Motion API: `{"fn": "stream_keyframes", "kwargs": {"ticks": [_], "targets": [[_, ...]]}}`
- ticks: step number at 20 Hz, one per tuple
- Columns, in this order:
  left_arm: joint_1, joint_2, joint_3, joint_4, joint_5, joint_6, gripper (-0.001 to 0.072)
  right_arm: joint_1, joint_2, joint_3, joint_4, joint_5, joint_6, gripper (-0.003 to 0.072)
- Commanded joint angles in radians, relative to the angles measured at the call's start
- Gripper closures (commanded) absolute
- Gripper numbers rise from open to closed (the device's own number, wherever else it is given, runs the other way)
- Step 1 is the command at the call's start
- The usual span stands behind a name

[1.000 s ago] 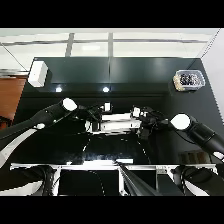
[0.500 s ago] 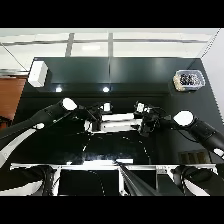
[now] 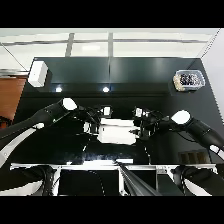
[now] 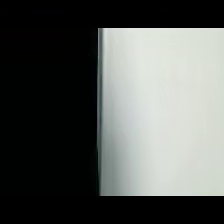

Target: Fold the box and place the chain.

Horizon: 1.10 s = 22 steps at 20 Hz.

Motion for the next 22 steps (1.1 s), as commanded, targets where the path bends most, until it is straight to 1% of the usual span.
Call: {"fn": "stream_keyframes", "kwargs": {"ticks": [1, 4, 5, 7, 9, 12, 15, 17, 19, 22], "targets": [[0.001, 0.000, 0.001, 0.003, 0.008, 0.002, 0.0678, -0.044, 0.009, 0.002, -0.069, -0.008, 0.008, 0.0069], [0.001, 0.000, 0.001, 0.003, 0.009, 0.002, 0.0678, -0.078, 0.034, 0.006, -0.259, 0.104, 0.100, 0.0069], [0.001, 0.000, 0.001, 0.003, 0.012, -0.002, 0.0678, -0.075, 0.033, 0.005, -0.289, 0.148, 0.137, 0.0069], [0.001, 0.000, 0.001, 0.002, 0.012, -0.002, 0.0678, -0.058, 0.033, 0.003, -0.293, 0.207, 0.187, 0.0069], [0.001, 0.000, 0.001, 0.002, 0.011, -0.002, 0.0678, -0.013, 0.033, 0.003, -0.266, 0.222, 0.217, 0.0069], [0.001, 0.000, 0.001, 0.000, 0.012, -0.002, 0.0678, 0.069, 0.029, -0.015, -0.233, 0.193, 0.264, 0.0069], [0.001, 0.000, 0.001, -0.001, 0.012, -0.002, 0.0678, 0.116, 0.029, -0.055, -0.165, 0.056, 0.369, 0.0069], [0.001, 0.000, 0.001, -0.002, 0.012, -0.002, 0.0678, 0.121, 0.029, -0.056, -0.137, 0.002, 0.431, 0.0069], [0.001, 0.000, 0.001, -0.002, 0.012, -0.002, 0.0678, 0.121, 0.030, -0.056, -0.127, -0.016, 0.431, 0.0069], [0.001, 0.000, 0.001, -0.002, 0.011, -0.002, 0.0678, 0.121, 0.032, -0.041, -0.126, -0.002, 0.431, 0.0069]]}}
